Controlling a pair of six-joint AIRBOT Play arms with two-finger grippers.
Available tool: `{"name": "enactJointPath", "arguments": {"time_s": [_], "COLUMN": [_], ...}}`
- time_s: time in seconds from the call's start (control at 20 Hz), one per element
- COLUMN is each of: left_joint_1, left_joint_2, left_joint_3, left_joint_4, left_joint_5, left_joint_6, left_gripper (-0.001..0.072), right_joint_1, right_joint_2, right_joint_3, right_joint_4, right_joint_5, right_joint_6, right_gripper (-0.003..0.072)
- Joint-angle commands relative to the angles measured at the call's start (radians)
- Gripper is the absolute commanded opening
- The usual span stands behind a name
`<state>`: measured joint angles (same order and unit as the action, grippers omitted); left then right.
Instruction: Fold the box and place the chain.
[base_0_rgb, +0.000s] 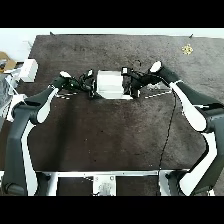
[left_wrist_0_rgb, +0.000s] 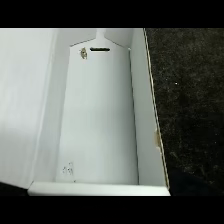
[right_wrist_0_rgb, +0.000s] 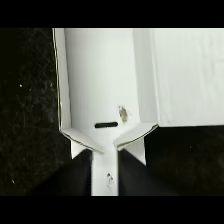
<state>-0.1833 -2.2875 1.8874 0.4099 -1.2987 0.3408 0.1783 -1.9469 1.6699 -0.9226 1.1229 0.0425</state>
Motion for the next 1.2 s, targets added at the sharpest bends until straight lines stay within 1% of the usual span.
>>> {"name": "enactJointPath", "arguments": {"time_s": [0.0, 0.1, 0.25, 0.3, 0.35, 0.7, 0.75, 0.8, 1.0, 1.05, 1.1, 1.15], "left_joint_1": [0.0, 0.0, 0.0, 0.0, 0.0, 0.0, 0.0, 0.0, 0.0, 0.0, 0.0, 0.0], "left_joint_2": [0.0, 0.0, 0.0, 0.0, 0.0, 0.0, 0.0, 0.0, 0.0, 0.0, 0.0, 0.0], "left_joint_3": [0.0, 0.0, 0.0, 0.0, 0.0, 0.0, 0.0, 0.0, 0.0, 0.0, 0.0, 0.0], "left_joint_4": [0.0, 0.0, 0.0, 0.0, 0.0, 0.0, 0.0, 0.0, 0.0, 0.0, 0.0, 0.0], "left_joint_5": [0.0, 0.0, 0.0, 0.0, 0.0, 0.0, 0.0, 0.0, 0.0, 0.0, 0.0, 0.0], "left_joint_6": [0.0, 0.0, 0.0, 0.0, 0.0, 0.0, 0.0, 0.0, 0.0, 0.0, 0.0, 0.0], "left_gripper": [0.0224, 0.0224, 0.0224, 0.0225, 0.0224, 0.0224, 0.0224, 0.0224, 0.0225, 0.0225, 0.0224, 0.0224], "right_joint_1": [0.003, 0.013, 0.048, 0.06, 0.068, 0.064, 0.064, 0.064, 0.064, 0.064, 0.064, 0.063], "right_joint_2": [-0.014, -0.016, -0.027, -0.033, -0.04, -0.054, -0.054, -0.054, -0.054, -0.054, -0.053, -0.053], "right_joint_3": [0.0, 0.0, 0.0, 0.0, 0.0, 0.0, 0.0, 0.0, 0.0, 0.0, 0.0, 0.0], "right_joint_4": [0.084, 0.127, 0.126, 0.127, 0.127, 0.116, 0.116, 0.117, 0.141, 0.143, 0.142, 0.142], "right_joint_5": [-0.013, -0.039, -0.071, -0.089, -0.102, -0.114, -0.114, -0.114, -0.113, -0.114, -0.114, -0.114], "right_joint_6": [-0.002, -0.002, -0.002, -0.002, -0.003, -0.002, -0.002, -0.001, -0.001, -0.001, -0.001, -0.001], "right_gripper": [0.0137, 0.0138, 0.014, 0.0171, 0.0243, 0.0252, 0.037, 0.0405, 0.0408, 0.0448, 0.0633, 0.0635]}}
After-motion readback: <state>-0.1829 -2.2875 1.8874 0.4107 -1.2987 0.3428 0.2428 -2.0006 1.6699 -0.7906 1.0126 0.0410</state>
